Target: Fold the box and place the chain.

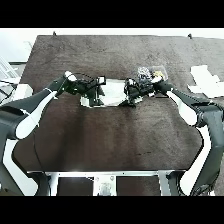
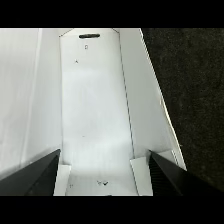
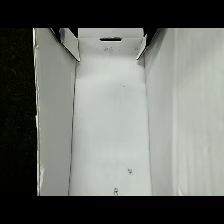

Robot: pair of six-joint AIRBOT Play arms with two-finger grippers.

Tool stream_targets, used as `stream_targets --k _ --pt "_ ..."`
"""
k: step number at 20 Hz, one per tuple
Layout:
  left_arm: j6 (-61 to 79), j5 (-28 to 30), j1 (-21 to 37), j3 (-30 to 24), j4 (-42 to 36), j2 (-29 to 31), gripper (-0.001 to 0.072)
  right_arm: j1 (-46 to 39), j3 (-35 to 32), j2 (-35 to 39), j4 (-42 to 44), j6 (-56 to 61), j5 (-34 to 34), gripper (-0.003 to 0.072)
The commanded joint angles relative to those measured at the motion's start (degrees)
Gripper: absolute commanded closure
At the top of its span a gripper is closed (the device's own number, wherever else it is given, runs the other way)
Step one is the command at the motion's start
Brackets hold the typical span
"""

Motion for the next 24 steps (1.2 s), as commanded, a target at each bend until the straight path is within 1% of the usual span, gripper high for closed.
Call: stream_targets --k 1,2,3,4,5,6,8,10,11,12,15,18,20,21,22,24 --pt "-0.31 -0.33 0.24 -0.02 0.46 -0.04 0.0047 0.07 -0.02 0.0 0.11 0.11 -0.09 0.0248" --pt "-0.35 -0.63 0.63 -0.02 0.68 -0.04 0.0092 0.07 -0.02 0.0 0.11 0.09 -0.11 0.0249" --pt "-0.28 -1.49 1.07 -0.02 0.72 -0.02 0.0202 0.07 -0.02 0.0 0.11 0.09 -0.09 0.0249" --pt "-0.24 -2.89 1.75 -0.02 0.9 -0.02 0.0239 0.07 -0.02 0.0 0.11 0.11 -0.09 0.0249" --pt "-0.26 -4.13 2.36 -0.02 1.03 -0.02 0.0309 0.07 -0.02 0.0 0.11 0.09 -0.09 0.0248" --pt "-0.22 -5.88 3.13 -0.02 1.16 -0.02 0.0498 0.07 -0.02 0.0 0.11 0.09 -0.09 0.0248" --pt "-0.22 -8.66 4.42 -0.02 1.18 -0.02 0.0501 0.07 -0.02 0.0 0.11 0.09 -0.11 0.0249" --pt "0.26 -11.67 5.49 0.04 1.22 -0.02 0.0669 0.07 -0.02 0.0 0.11 0.09 -0.11 0.0248" --pt "0.17 -13.42 6.01 0.15 1.22 0.09 0.0689 0.07 -0.02 0.0 0.11 0.09 -0.09 0.0249" --pt "0.0 -14.27 6.38 0.15 1.09 0.5 0.0689 0.07 -0.02 0.0 0.11 0.09 -0.11 0.0249" --pt "-4.22 -14.29 7.23 0.09 0.11 3.37 0.0693 0.07 -0.02 0.0 0.11 0.09 -0.09 0.0248" --pt "-15.5 -13.94 8.24 0.09 0.96 8.57 0.0694 0.07 -0.02 0.0 0.11 0.09 -0.11 0.0249" --pt "-23.21 -14.08 9.33 0.07 3.5 11.58 0.0694 0.07 -0.02 0.0 0.11 0.09 -0.11 0.0248" --pt "-27.5 -13.57 9.77 -0.44 4.57 13.07 0.0694 0.07 -0.02 0.0 0.11 0.09 -0.09 0.0249" --pt "-31.67 -11.89 10.58 -1.99 4.74 15.23 0.0694 0.07 -0.02 0.0 0.11 0.09 -0.11 0.0249" --pt "-38.34 -6.36 12.48 -7.52 4.02 20.52 0.0694 0.07 -0.02 0.0 0.11 0.09 -0.09 0.0249"
